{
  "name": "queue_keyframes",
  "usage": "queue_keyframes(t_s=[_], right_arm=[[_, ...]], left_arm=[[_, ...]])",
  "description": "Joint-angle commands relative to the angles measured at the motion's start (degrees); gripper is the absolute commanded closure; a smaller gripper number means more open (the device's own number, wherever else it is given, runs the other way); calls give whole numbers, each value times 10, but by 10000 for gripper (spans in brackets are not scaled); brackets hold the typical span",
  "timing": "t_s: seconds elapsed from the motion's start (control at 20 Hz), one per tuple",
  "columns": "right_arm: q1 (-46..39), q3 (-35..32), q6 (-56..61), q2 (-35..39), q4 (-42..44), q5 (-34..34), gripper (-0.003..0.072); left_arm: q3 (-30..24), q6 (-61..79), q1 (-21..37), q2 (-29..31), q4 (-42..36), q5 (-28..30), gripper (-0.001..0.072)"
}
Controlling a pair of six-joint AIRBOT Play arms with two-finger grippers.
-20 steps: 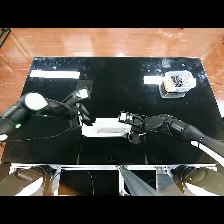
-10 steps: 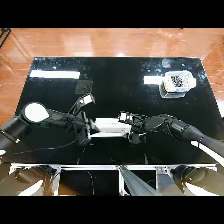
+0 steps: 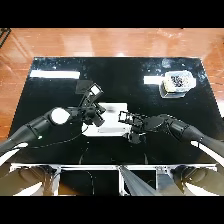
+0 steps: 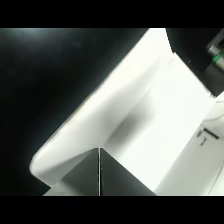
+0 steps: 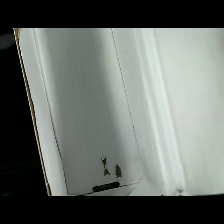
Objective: Fold the box and place the chain.
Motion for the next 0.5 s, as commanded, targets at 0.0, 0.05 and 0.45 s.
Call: queue_keyframes(t_s=[0.0, 0.05, 0.45], right_arm=[[1, 0, 0, 0, 0, 2, 437], [1, 0, 0, 0, 0, 2, 437], [1, 0, 0, 0, 0, 2, 437]], left_arm=[[0, 2, -3, -37, 0, -22, 682], [0, 2, -3, -44, 0, -34, 682], [20, 2, 32, -30, 53, -117, 684]])
